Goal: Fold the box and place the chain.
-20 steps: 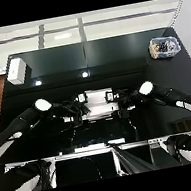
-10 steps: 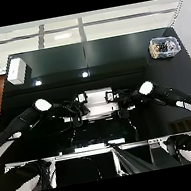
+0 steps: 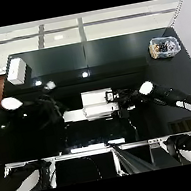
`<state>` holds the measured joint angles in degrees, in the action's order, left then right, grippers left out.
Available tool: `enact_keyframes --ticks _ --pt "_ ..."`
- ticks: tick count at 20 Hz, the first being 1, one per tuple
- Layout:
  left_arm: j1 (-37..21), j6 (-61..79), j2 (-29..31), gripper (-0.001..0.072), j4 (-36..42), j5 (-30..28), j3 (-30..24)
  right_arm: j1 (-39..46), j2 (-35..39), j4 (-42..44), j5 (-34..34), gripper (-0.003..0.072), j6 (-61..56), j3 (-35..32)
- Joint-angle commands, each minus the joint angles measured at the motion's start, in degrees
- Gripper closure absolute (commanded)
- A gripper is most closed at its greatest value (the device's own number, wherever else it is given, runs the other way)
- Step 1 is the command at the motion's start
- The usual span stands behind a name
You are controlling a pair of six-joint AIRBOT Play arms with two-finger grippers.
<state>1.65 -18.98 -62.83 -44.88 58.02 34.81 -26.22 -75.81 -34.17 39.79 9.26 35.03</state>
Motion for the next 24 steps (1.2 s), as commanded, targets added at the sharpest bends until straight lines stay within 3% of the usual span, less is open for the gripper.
enact_keyframes --ticks 1,3,7,10,13,17,21,22,24 --pt "-12.85 -30.91 0.42 0.0686 -1.55 0.02 -0.35 0.02 -0.02 0.04 0.02 0.0559 -0.02 0.02" --pt "-17.94 -42.12 -2.80 0.0686 -0.83 4.39 -0.35 0.02 -0.02 0.04 0.02 0.0559 -0.02 0.02" --pt "-19.34 -39.74 -16.02 0.0688 4.22 17.73 -0.35 0.02 -0.02 0.02 0.02 0.0559 -0.02 0.02" --pt "-14.93 -40.04 -21.09 0.0689 2.91 16.17 -0.35 0.02 -0.02 0.02 0.02 0.0559 -0.02 0.02" --pt "-7.93 -40.44 -21.53 0.0689 6.05 12.55 -0.33 0.02 -0.02 0.02 0.02 0.0560 -0.02 0.02" --pt "0.61 -38.07 -21.73 0.0688 8.37 12.66 1.01 0.02 -0.02 0.04 0.02 0.0559 -0.02 0.02" --pt "1.84 -35.06 -21.70 0.0687 12.61 15.45 3.48 0.02 -0.02 0.02 0.02 0.0559 0.00 0.02" --pt "1.84 -35.17 -21.70 0.0637 12.59 15.93 4.15 0.02 -0.02 0.02 0.02 0.0559 -0.02 0.02" --pt "1.88 -35.47 -21.70 0.0148 12.61 17.77 5.49 0.02 -0.02 0.02 0.02 0.0559 -0.02 0.02"
